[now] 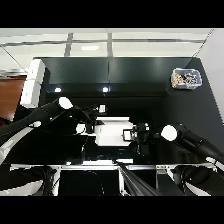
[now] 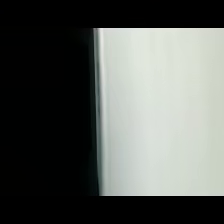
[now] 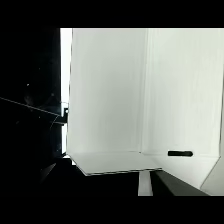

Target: Fold the box and place the chain.

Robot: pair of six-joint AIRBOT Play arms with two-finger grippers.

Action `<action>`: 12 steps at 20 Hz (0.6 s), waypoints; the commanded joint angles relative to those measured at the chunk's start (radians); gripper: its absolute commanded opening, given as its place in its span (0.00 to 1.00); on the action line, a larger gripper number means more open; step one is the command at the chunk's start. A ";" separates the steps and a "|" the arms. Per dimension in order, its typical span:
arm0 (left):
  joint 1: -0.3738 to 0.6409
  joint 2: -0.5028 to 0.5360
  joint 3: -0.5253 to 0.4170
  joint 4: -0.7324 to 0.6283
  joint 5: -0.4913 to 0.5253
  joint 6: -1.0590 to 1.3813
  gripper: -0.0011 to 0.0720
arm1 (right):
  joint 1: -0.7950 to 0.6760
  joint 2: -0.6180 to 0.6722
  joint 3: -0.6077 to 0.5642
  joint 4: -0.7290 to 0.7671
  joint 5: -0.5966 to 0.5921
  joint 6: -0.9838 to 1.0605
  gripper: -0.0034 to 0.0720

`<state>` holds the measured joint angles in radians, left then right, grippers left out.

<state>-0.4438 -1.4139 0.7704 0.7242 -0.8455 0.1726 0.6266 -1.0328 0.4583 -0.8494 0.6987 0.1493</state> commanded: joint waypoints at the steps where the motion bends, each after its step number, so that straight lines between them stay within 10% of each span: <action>1: -0.001 0.000 0.000 0.001 0.000 -0.001 0.05 | 0.028 -0.009 0.001 0.037 -0.126 -0.001 0.90; 12: -0.001 0.000 0.000 0.001 -0.004 -0.001 0.05 | -0.042 0.007 0.078 -0.013 -0.108 -0.002 0.81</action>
<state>-0.4438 -1.4139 0.7708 0.7258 -0.8440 0.1703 0.6102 -1.0264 0.5285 -0.8692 0.5873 0.1474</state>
